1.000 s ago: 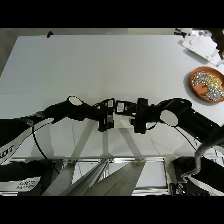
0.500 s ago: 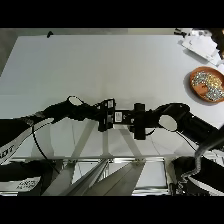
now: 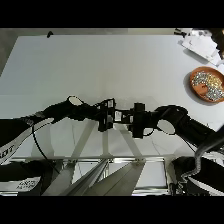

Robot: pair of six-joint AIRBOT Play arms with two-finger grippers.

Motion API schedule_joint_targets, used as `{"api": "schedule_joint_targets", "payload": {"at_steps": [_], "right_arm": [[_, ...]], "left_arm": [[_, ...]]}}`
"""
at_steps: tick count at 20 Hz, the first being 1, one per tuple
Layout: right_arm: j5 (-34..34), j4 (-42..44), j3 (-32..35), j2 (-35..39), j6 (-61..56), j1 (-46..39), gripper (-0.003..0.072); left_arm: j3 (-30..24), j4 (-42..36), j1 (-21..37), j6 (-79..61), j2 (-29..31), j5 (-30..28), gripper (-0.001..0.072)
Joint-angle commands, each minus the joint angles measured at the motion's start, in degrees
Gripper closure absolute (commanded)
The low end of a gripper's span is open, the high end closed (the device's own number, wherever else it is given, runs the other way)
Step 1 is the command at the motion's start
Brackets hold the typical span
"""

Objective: Fold the box and place the chain.

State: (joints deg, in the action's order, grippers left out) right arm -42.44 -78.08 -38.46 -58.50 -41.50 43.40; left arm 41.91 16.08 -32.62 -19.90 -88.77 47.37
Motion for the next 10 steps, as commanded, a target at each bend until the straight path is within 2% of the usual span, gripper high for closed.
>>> {"api": "schedule_joint_targets", "payload": {"at_steps": [1, 2, 5, 7, 10], "right_arm": [[1.18, -1.68, 0.04, -0.02, -0.74, 0.04, 0.0319], [1.18, -2.16, 0.04, -0.02, -0.74, 0.04, 0.0363], [1.18, -2.56, 0.04, 0.00, -0.74, 0.04, 0.0368], [1.31, -2.62, 0.02, 0.09, -0.72, 0.04, 0.0424], [1.66, -2.78, 0.00, 0.76, -0.72, 0.04, 0.0436]], "left_arm": [[0.02, 0.02, 0.02, -0.04, -0.02, 0.00, 0.0437], [0.02, 0.02, 0.02, -0.04, -0.02, 0.00, 0.0437], [0.02, 0.02, 0.02, -0.02, -0.02, 0.00, 0.0437], [0.02, 0.02, 0.02, -0.04, -0.02, 0.00, 0.0437], [0.02, 0.02, 0.02, -0.02, -0.02, 0.00, 0.0437]]}}
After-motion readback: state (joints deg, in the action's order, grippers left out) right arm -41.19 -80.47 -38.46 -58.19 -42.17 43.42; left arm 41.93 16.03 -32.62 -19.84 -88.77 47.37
